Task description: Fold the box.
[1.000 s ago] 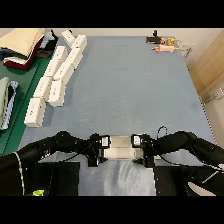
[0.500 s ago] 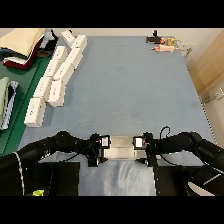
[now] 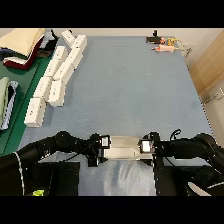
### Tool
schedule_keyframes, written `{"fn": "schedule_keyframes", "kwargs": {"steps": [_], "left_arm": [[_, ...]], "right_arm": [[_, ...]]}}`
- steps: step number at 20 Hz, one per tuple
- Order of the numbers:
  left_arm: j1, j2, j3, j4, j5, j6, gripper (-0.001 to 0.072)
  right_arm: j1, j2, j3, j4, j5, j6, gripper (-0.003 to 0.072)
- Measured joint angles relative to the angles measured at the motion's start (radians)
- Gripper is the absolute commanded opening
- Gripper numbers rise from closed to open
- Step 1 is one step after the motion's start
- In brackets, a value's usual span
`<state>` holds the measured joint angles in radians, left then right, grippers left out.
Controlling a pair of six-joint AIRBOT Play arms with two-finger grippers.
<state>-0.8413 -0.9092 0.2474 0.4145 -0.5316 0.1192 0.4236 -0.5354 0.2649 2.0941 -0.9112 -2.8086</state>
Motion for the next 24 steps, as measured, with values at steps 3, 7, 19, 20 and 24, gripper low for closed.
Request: {"fn": "schedule_keyframes", "kwargs": {"steps": [3,7,19,20,24], "left_arm": [[0.0,0.0,0.0,0.0,0.0,0.0,0.0412],[0.0,0.0,0.0,0.0,0.0,0.0,0.0411],[0.0,0.0,0.0,0.0,0.0,0.0,0.0411],[0.0,0.0,0.0,0.0,0.0,0.0,0.0411],[0.0,0.0,0.0,0.0,0.0,0.0,0.0411]], "right_arm": [[0.0,0.069,0.016,-0.046,-0.055,0.069,0.0705],[0.0,0.138,0.034,-0.045,-0.095,0.246,0.0082],[0.0,0.173,0.04,0.146,-0.018,1.053,0.0011],[0.0,0.171,0.04,0.157,-0.007,1.11,0.001],[0.005,0.108,0.063,0.198,0.023,1.229,0.0001]]}}
